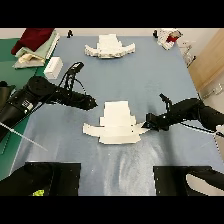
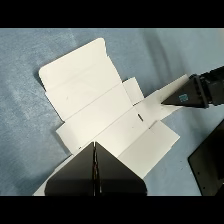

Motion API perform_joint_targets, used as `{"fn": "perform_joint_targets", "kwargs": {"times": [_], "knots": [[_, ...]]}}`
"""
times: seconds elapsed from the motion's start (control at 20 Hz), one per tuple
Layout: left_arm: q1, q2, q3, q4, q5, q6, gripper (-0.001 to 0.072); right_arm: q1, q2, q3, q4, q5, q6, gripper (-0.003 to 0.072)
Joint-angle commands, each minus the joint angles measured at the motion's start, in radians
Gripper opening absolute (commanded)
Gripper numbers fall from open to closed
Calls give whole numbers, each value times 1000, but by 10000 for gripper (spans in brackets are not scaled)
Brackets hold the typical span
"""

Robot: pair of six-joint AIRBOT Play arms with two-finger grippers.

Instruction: Fold the box.

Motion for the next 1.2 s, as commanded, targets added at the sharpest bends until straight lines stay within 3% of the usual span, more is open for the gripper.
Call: {"fn": "perform_joint_targets", "kwargs": {"times": [0.0, 0.05, 0.3, 0.45, 0.55, 0.8, 1.0, 1.15], "knots": [[0, 0, 0, -6, 5, 0, 15, 1, 0, -1, 0, 11, -2, 72], [0, 0, 0, -8, 19, -1, 15, 5, 1, -1, 1, 19, -10, 1], [4, 0, 0, -76, 44, 0, 15, 82, 23, -10, 0, 56, -44, 0], [57, 0, 0, -77, -16, -8, 32, 161, 88, -69, -26, 98, -46, 0], [127, 0, 0, -77, -84, -13, 474, 190, 166, -138, -23, 145, -45, 0], [249, -8, -16, -74, -212, 23, 460, 242, 410, -296, -4, 269, -42, 0], [238, -98, -82, -93, -225, 104, 460, 255, 445, -314, -3, 274, -42, 0], [237, -218, -94, -188, -248, 221, 460, 255, 445, -314, 0, 273, -41, 0]]}}
